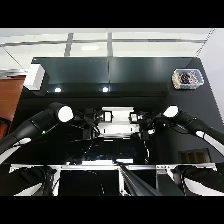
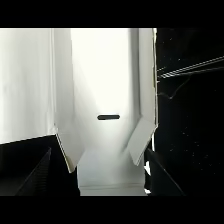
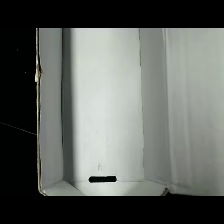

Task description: Fold the box and place the chain.

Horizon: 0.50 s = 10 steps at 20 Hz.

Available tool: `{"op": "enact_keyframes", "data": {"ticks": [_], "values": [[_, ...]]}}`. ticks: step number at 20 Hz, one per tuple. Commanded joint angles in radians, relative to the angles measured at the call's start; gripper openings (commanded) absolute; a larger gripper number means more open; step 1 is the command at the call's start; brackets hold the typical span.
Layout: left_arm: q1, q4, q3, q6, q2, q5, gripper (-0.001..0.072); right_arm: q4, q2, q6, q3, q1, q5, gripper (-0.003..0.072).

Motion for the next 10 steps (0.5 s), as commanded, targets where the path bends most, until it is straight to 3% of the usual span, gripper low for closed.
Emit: {"op": "enact_keyframes", "data": {"ticks": [1,4,7,10], "values": [[-0.016,0.043,-0.001,-0.009,-0.001,0.001,0.0688,0.0,0.0,0.0,0.0,0.0,0.0,0.0021],[-0.016,0.04,-0.001,-0.009,-0.001,-0.047,0.068,0.0,0.0,0.0,0.0,0.0,0.0,0.0021],[-0.016,-0.019,-0.001,-0.009,-0.002,-0.034,0.0483,0.0,0.0,0.0,0.0,0.0,0.0,0.0021],[-0.016,-0.044,-0.002,-0.066,-0.025,0.024,0.0481,0.0,0.0,0.0,0.0,0.0,0.0,0.0021]]}}
